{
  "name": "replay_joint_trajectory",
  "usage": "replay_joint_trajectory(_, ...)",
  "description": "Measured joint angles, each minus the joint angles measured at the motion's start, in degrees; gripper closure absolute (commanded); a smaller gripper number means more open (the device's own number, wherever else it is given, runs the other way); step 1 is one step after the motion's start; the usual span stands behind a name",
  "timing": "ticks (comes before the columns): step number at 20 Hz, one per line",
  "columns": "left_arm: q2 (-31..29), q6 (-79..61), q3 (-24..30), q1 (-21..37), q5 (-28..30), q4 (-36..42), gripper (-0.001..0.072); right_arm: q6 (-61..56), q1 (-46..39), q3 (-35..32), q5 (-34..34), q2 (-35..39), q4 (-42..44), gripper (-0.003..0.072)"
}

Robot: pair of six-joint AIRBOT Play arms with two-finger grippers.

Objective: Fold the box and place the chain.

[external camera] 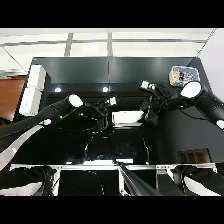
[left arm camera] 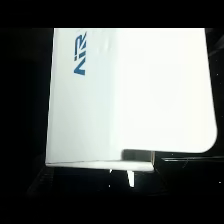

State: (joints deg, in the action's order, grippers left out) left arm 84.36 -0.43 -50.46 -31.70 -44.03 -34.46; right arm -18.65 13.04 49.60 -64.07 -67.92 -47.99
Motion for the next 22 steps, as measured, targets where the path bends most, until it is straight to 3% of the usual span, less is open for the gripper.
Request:
replay_joint_trajectory(4,0.15,0.0,0.0,-0.07,0.04,0.02,0.0324,5.46,1.55,-0.81,2.36,-0.98,0.59,-0.0033)
replay_joint_trajectory(7,0.2,0.0,0.0,-0.07,0.07,0.02,0.0323,7.48,2.05,-1.03,3.3,-1.4,0.9,0.0209)
replay_joint_trajectory(9,0.2,0.02,0.0,-0.07,0.11,0.02,0.0323,8.02,2.19,-1.07,3.52,-1.51,1.01,0.0242)
replay_joint_trajectory(10,0.2,0.0,0.0,-0.07,0.09,0.02,0.0324,8.22,2.23,-1.07,3.58,-1.55,1.01,0.0407)
replay_joint_trajectory(11,0.2,0.02,0.0,-0.07,0.11,0.02,0.0323,8.26,2.23,-1.07,3.54,-1.55,1.05,0.0442)
replay_joint_trajectory(22,0.2,0.2,0.0,-0.07,0.11,-0.02,0.0324,5.97,2.29,-0.11,3.85,-1.55,0.81,0.0445)
